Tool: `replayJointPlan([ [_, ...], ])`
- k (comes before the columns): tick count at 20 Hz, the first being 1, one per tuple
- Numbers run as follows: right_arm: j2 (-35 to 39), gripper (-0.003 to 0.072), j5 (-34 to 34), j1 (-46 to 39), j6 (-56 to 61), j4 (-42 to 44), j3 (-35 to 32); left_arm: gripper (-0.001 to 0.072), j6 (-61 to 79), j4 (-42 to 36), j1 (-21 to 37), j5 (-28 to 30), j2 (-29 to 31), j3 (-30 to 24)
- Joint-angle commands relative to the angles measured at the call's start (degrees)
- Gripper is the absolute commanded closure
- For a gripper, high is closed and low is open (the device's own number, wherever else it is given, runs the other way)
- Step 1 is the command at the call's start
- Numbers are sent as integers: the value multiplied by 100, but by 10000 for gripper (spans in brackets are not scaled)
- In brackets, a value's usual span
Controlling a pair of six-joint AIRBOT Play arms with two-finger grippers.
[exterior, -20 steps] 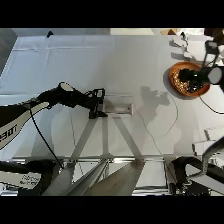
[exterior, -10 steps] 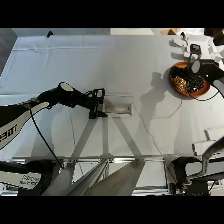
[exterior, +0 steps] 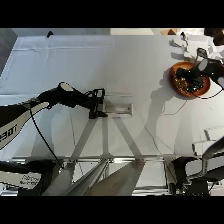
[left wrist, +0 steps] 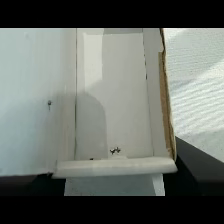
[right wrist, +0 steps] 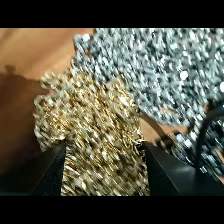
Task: Fold the box and place the chain.
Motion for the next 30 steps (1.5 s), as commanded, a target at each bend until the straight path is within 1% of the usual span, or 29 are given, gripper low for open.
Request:
replayJointPlan([
  [1, -151, 158, 245, -20, -387, 643, 4, 434, 2, 2, -2, 2, -2, 0],
  [3, -238, 332, 428, -20, -420, 645, 4, 434, 2, 2, -2, 2, -2, 0],
  [5, -262, 454, 492, -20, -612, 643, 4, 434, 2, 2, -2, 2, -2, 0],
  [7, -260, 648, 522, -20, -774, 638, 7, 434, 2, 2, -2, 2, -2, 0],
  [8, -254, 674, 555, -20, -776, 638, 7, 434, 2, 2, -2, 2, -2, 0],
  [11, -61, 675, 603, -20, -1226, 638, 7, 434, 2, 2, -2, 2, -2, 0],
  [14, 415, 677, 780, -20, -1526, 568, 7, 434, 2, 2, -2, 2, -2, 0],
  [15, 610, 677, 1032, -20, -1690, 573, 7, 434, 2, 2, -2, 0, -2, 0],
  [19, 1248, 680, 2472, -20, -2468, 577, 2, 434, 2, 2, -2, 2, -2, 0],
  [21, 1615, 682, 2900, -20, -2542, 658, -2, 434, 2, 2, -2, 0, -2, 0],
  [23, 2072, 683, 3034, -20, -2544, 782, -57, 434, 2, 2, -2, 2, -2, 0],
  [25, 2575, 683, 3038, 4, -2549, 813, -267, 434, 2, 2, -2, 2, -2, 0],
  [26, 2848, 683, 2999, 4, -2553, 922, -483, 434, 2, 2, -2, 2, -2, 0],
  [28, 3381, 683, 2863, 52, -2597, 1064, -1064, 434, 2, 2, -2, 0, -2, 0],
  [30, 3856, 683, 2745, 295, -2594, 1060, -1674, 434, 2, 2, -2, 0, -2, 0],
])
